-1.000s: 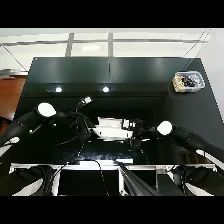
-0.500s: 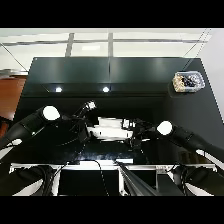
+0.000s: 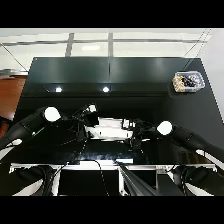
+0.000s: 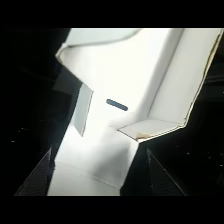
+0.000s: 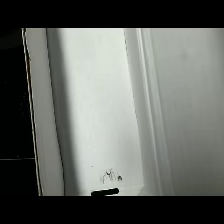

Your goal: Fold the box and place the chain.

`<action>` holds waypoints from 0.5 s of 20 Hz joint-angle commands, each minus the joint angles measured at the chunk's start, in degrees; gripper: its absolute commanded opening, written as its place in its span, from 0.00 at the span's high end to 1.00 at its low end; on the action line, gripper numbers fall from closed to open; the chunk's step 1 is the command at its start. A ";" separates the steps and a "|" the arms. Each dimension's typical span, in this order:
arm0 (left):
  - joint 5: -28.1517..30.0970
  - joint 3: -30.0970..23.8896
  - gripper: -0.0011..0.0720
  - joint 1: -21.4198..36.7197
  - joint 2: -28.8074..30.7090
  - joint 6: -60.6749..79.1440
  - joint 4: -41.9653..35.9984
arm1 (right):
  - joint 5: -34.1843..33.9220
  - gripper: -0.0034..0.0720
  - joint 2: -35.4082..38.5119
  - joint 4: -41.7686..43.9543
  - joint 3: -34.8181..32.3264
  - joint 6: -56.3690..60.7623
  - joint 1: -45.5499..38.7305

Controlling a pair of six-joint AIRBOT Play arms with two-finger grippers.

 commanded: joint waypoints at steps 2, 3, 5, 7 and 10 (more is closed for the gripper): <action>1.97 -0.04 0.07 -0.42 -0.15 10.38 -3.72 | 0.00 0.40 0.00 0.00 -0.04 0.00 0.04; 1.88 -0.04 0.07 -0.92 -0.31 13.57 -3.85 | 0.00 0.40 0.00 0.00 -0.04 0.00 0.02; 2.73 -0.04 0.07 -1.73 -0.68 15.06 -3.85 | 0.00 0.40 0.00 0.00 -0.02 0.00 0.04; 3.39 -0.04 0.07 -1.84 -0.96 15.06 -3.87 | 0.00 0.40 0.00 0.00 -0.04 0.00 0.04; 3.30 -0.04 0.07 -2.03 -1.16 15.06 -5.01 | 0.00 0.40 0.00 0.00 -0.04 0.00 0.04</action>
